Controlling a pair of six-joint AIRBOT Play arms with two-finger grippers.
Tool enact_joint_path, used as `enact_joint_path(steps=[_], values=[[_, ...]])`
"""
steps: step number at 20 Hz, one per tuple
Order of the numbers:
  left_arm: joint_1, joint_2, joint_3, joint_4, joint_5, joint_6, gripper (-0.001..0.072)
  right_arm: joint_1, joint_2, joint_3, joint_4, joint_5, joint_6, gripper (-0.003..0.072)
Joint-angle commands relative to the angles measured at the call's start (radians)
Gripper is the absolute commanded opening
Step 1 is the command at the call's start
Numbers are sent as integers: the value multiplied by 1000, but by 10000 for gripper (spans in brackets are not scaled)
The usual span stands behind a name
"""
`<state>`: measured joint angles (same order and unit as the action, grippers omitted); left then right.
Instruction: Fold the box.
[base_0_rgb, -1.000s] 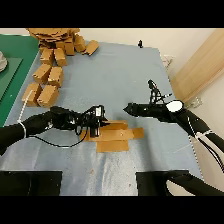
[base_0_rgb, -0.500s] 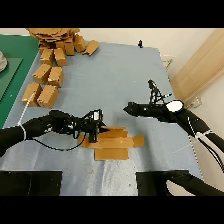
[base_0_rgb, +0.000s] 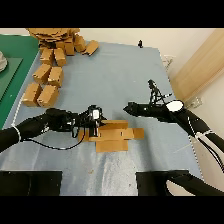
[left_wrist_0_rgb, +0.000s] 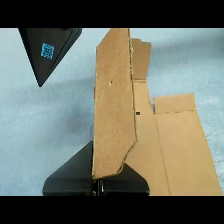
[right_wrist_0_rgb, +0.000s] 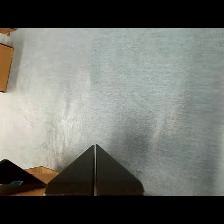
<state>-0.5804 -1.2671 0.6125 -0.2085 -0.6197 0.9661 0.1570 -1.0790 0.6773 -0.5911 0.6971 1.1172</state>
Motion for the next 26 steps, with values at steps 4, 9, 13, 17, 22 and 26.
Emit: enact_joint_path(steps=[4,9,13,17,22,26], values=[[0,-34,-2,4,-16,39,11,1,0,0,13,1,0,4],[-1,-34,-32,37,-8,39,11,1,0,0,21,1,0,4],[-25,-34,-43,37,17,39,11,1,0,0,23,1,0,5],[-38,-34,-43,37,14,35,11,1,0,0,24,2,0,5],[-43,-32,-47,87,9,-67,11,1,0,0,23,2,0,4],[-43,-26,-47,172,-27,-148,11,1,0,0,23,2,-3,5]])
